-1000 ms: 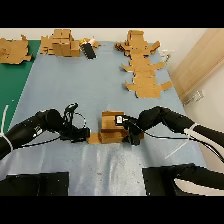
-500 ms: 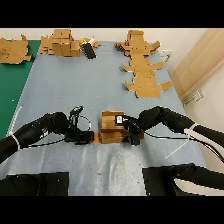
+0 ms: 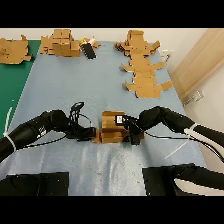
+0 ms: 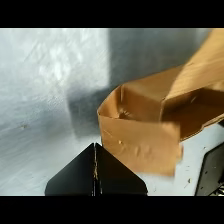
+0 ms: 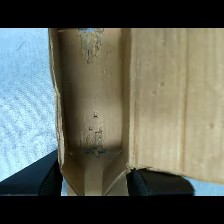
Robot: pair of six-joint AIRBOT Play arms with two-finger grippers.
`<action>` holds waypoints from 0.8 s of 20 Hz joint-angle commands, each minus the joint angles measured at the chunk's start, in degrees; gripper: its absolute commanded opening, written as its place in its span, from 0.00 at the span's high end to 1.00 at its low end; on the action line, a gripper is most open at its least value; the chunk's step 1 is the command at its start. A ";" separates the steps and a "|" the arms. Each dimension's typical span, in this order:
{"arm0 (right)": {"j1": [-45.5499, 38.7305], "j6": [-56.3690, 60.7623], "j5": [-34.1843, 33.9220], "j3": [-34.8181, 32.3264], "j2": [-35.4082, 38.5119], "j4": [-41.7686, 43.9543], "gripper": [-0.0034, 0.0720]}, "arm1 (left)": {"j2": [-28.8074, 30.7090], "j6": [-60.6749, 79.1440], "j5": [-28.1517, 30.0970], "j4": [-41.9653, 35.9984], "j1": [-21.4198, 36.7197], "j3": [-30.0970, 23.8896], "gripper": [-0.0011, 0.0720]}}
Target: Fold the box.
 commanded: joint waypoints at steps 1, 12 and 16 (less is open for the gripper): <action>0.07 0.00 0.00 0.07 -0.02 0.04 0.36 | 0.28 0.15 -0.68 -0.13 0.04 0.09 0.97; 0.07 -0.02 0.00 0.04 -0.04 0.04 0.36 | -1.22 -2.12 9.75 -1.33 -6.88 3.30 0.98; 0.07 -0.02 0.00 0.04 -0.04 0.04 0.36 | -1.18 -13.94 6.93 9.05 -6.86 5.35 0.97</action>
